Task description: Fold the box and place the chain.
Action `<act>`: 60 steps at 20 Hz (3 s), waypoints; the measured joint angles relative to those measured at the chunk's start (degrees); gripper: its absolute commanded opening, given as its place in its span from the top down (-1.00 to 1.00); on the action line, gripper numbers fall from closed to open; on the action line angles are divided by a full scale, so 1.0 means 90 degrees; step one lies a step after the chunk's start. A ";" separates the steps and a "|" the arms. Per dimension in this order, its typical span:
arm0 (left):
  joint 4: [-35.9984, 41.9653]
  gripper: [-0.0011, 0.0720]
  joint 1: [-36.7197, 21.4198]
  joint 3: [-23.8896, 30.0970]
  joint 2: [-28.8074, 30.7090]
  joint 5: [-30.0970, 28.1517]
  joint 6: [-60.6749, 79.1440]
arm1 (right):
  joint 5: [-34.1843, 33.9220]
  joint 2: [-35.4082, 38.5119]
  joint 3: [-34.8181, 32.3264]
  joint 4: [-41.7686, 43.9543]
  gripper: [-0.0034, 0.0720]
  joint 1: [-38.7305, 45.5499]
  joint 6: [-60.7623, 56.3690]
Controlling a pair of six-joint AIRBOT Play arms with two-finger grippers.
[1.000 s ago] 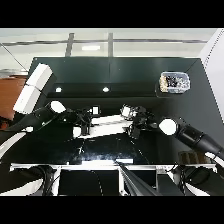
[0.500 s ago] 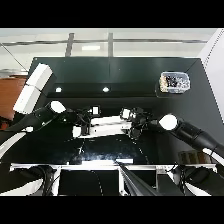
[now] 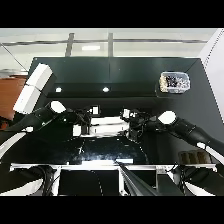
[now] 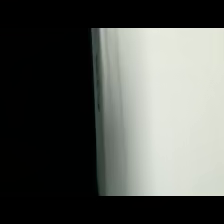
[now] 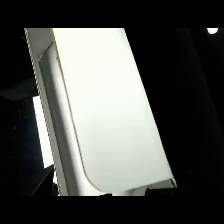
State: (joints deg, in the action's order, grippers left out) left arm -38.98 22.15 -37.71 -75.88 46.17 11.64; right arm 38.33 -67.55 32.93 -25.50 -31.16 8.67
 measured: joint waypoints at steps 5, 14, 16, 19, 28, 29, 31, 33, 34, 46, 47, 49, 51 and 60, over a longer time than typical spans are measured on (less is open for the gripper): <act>0.0002 0.89 0.0002 0.0000 0.0000 0.0010 0.0002 | 0.0284 -0.0282 0.0000 -0.0019 -0.94 0.0002 0.0126; 0.0017 0.89 0.0002 0.0000 0.0000 0.0024 0.0000 | 0.0219 -0.0512 0.0000 -0.0476 -0.59 -0.0002 0.0163; 0.0032 0.89 0.0002 0.0000 0.0000 0.0000 0.0000 | 0.0197 -0.0583 0.0000 -0.0503 -0.59 -0.0002 0.0163; 0.0046 0.89 0.0002 0.0000 0.0000 -0.0012 0.0000 | 0.0180 -0.0646 0.0005 -0.0522 -0.59 -0.0002 0.0165; 0.0051 0.89 0.0002 0.0000 0.0000 -0.0012 -0.0005 | 0.0129 -0.0702 0.0005 -0.0704 -0.59 -0.0058 0.0029; 0.0056 0.89 0.0002 0.0000 0.0000 -0.0005 -0.0005 | 0.0124 -0.0707 -0.0002 -0.0767 -0.59 -0.0083 -0.0019; 0.0056 0.89 0.0002 0.0000 0.0000 0.0012 -0.0007 | 0.0102 -0.0712 0.0000 -0.0862 -0.59 -0.0119 -0.0104; 0.0056 0.89 0.0005 0.0000 0.0000 0.0010 -0.0007 | 0.0070 -0.0719 0.0000 -0.0937 -0.60 -0.0138 -0.0158; 0.0058 0.89 0.0005 0.0000 0.0000 0.0010 -0.0005 | 0.0063 -0.0724 0.0000 -0.0957 -0.60 -0.0146 -0.0192; 0.0063 0.89 0.0005 0.0000 -0.0007 -0.0012 -0.0005 | 0.0046 -0.0726 0.0000 -0.1071 -0.49 -0.0158 -0.0318; 0.0063 0.89 0.0005 0.0000 -0.0007 -0.0012 -0.0007 | 0.0044 -0.0726 0.0000 -0.1073 -0.49 -0.0158 -0.0318; 0.0066 0.89 0.0005 0.0000 -0.0007 -0.0010 -0.0007 | 0.0044 -0.0726 0.0000 -0.1076 -0.49 -0.0158 -0.0321; 0.0068 0.89 0.0005 0.0000 -0.0007 -0.0005 -0.0007 | 0.0046 -0.0731 0.0000 -0.1078 -0.48 -0.0158 -0.0321; 0.0095 0.13 0.0000 -0.0002 0.0000 0.0022 -0.0034 | 0.0046 -0.0731 0.0000 -0.1098 -0.08 -0.0158 -0.0330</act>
State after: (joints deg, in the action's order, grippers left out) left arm -38.13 22.15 -37.74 -75.88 46.37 11.33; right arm 38.74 -74.13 32.93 -35.38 -32.58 5.69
